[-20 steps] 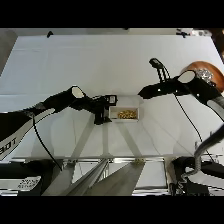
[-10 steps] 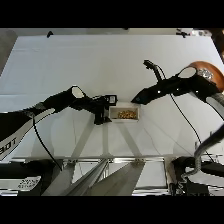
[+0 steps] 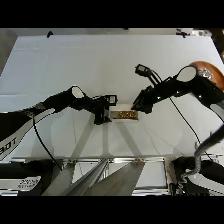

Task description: Fold the box and place the chain.

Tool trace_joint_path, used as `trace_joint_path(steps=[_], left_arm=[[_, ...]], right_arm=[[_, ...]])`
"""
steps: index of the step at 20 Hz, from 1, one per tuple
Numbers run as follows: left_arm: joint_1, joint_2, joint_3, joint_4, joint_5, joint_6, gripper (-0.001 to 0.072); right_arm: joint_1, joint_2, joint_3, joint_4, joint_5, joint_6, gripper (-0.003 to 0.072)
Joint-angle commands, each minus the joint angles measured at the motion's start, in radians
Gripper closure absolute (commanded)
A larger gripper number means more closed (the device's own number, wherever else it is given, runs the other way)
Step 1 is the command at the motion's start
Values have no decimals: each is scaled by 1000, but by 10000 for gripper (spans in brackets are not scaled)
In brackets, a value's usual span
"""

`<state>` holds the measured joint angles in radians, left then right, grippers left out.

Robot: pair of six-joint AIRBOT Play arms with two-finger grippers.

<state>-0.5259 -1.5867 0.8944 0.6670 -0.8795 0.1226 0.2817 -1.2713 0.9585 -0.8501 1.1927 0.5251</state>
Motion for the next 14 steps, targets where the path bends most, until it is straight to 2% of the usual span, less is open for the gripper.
trace_joint_path(steps=[1, 2, 3, 7, 11, 14], left_arm=[[0, 1, 0, 0, 0, 0, 295], [0, 0, 0, 0, 0, 0, 295], [0, 0, 0, 0, 0, 0, 295], [0, 0, 0, 0, 0, 0, 295], [0, 1, 0, 0, 0, 0, 295], [0, 0, 0, 0, 0, 0, 295]], right_arm=[[111, 20, 0, -206, -140, 27, 357], [130, 21, 0, -196, -158, 27, 419], [141, 21, 0, -188, -167, 27, 426], [145, 21, 0, -175, -167, 28, 426], [150, 21, 0, -173, -116, 27, 426], [204, 21, 0, -220, -80, 48, 427]])
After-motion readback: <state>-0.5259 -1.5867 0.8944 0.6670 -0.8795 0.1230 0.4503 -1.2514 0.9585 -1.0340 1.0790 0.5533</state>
